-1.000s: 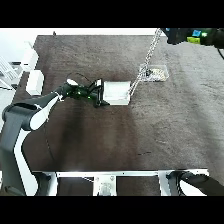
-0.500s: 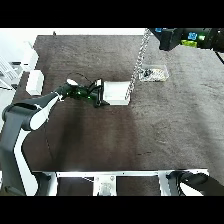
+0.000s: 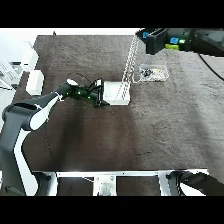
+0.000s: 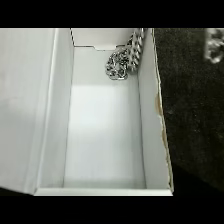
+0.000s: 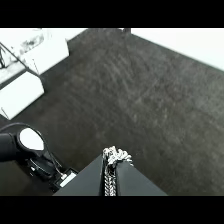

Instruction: Fold the box and place the chain.

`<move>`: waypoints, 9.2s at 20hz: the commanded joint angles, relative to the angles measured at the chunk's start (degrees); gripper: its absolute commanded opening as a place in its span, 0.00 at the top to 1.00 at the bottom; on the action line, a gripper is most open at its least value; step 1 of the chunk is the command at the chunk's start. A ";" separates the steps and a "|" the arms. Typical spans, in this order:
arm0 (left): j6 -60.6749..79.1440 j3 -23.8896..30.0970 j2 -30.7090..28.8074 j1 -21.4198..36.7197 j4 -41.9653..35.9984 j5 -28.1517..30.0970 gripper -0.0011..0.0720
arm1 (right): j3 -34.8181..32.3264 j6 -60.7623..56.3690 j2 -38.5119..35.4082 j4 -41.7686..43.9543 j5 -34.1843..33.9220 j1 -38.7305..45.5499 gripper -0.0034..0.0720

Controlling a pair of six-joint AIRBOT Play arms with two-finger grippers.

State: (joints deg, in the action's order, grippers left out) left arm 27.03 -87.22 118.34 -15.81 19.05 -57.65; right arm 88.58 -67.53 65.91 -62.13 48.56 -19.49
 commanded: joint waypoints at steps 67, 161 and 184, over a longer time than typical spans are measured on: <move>0.00 0.00 -0.02 0.00 -0.04 -0.02 0.43 | -20.76 -21.42 -0.11 -15.78 -16.61 -6.14 0.94; 0.00 0.00 -0.02 0.00 -0.04 0.04 0.43 | -28.26 5.18 23.04 7.02 -23.19 -3.52 0.46; 0.00 0.00 -0.02 0.00 -0.04 0.09 0.43 | -14.88 38.23 18.91 30.42 -0.35 21.81 0.83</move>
State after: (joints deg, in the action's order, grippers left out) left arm 27.03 -87.22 118.34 -15.81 19.00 -57.56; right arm 69.06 -38.39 75.53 -42.09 38.87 0.08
